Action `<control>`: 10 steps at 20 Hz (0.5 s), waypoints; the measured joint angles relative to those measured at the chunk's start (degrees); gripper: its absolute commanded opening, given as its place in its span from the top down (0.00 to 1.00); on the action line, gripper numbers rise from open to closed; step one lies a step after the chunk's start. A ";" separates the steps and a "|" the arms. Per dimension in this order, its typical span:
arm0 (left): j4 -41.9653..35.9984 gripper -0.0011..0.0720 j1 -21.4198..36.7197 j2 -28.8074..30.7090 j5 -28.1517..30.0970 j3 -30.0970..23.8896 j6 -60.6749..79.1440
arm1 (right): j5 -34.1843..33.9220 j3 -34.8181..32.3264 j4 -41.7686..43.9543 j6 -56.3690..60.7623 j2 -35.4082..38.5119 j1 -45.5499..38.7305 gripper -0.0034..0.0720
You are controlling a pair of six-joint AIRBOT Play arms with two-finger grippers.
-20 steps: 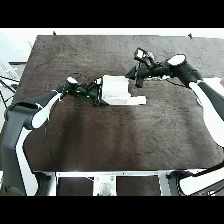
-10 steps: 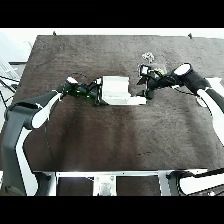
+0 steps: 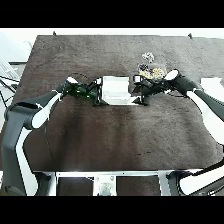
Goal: Fold the box and place the chain.
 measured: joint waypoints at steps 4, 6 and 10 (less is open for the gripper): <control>0.00 0.59 0.00 0.00 0.00 0.00 0.00 | -1.16 0.07 0.15 -0.15 -1.16 1.05 0.37; 0.00 0.59 0.00 0.00 0.00 0.00 0.00 | -2.60 0.11 0.39 -0.15 -1.49 1.55 0.39; 0.00 0.59 0.00 0.00 -0.02 0.00 -0.02 | -4.46 0.11 0.55 -0.33 -1.99 2.82 0.54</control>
